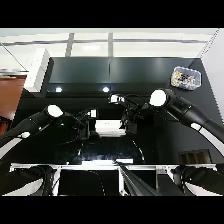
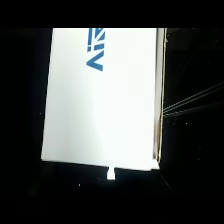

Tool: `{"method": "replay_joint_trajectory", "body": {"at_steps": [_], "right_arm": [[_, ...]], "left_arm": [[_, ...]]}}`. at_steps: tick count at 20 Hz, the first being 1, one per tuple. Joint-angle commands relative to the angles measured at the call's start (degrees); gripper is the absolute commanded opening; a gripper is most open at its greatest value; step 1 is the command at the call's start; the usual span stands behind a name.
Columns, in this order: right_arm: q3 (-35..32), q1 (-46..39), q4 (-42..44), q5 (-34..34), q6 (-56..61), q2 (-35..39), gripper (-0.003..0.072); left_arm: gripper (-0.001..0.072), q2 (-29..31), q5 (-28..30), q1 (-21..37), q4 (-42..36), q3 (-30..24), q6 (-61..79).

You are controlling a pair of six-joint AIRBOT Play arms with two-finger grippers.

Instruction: Fold the box and place the chain.

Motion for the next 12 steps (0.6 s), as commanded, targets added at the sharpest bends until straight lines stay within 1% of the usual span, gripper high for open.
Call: {"method": "replay_joint_trajectory", "body": {"at_steps": [1,5,12], "right_arm": [[0.0,0.1,0.2,1.1,0.7,0.0,0.0285],[0.0,0.1,0.1,2.0,1.3,0.0,0.0285],[0.0,0.1,0.1,1.7,1.5,-1.3,0.0284]], "left_arm": [[0.04,0.0,0.1,0.0,0.0,0.0,0.0],[0.04,0.0,0.1,0.0,0.0,0.0,0.0],[0.04,0.0,0.1,0.0,0.0,0.0,0.0]]}}
